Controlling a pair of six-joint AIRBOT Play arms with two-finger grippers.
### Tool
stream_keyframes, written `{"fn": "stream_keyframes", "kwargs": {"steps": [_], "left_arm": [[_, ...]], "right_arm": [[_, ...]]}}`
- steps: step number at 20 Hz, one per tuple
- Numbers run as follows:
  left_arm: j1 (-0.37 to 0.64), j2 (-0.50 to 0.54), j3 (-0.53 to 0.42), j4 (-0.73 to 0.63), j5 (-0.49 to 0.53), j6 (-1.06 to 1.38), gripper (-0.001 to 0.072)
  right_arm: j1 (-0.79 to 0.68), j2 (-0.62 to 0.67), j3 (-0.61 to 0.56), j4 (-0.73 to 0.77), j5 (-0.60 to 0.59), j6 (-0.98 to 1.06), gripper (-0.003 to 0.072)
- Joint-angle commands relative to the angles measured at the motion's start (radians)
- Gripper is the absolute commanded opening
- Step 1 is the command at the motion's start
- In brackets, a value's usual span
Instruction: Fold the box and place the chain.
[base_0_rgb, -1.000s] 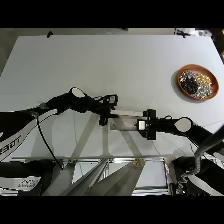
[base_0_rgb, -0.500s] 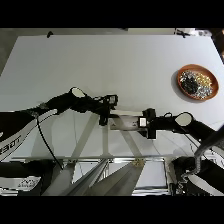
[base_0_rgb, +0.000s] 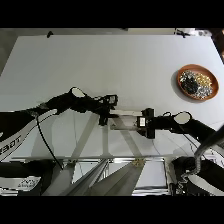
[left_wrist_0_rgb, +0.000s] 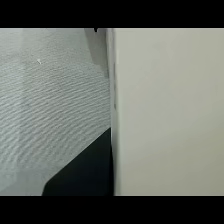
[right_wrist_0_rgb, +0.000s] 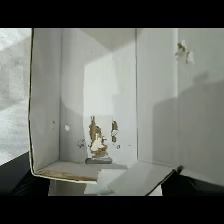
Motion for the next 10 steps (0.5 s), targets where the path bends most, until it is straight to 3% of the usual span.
{"fn": "stream_keyframes", "kwargs": {"steps": [1, 5, 8, 10], "left_arm": [[0.000, 0.000, 0.001, -0.002, 0.001, 0.000, 0.0011], [0.000, 0.000, 0.001, -0.002, 0.001, 0.000, 0.0011], [0.000, 0.000, 0.001, -0.002, 0.001, 0.000, 0.0011], [0.000, 0.000, 0.001, -0.002, 0.000, 0.000, 0.0011]], "right_arm": [[-0.008, -0.020, 0.000, 0.052, 0.007, -0.051, 0.0581], [-0.051, -0.020, 0.000, 0.051, 0.006, -0.051, 0.0416], [-0.063, -0.021, 0.000, 0.051, 0.005, -0.051, 0.0384], [-0.063, -0.027, 0.000, 0.051, 0.005, -0.051, 0.0295]]}}
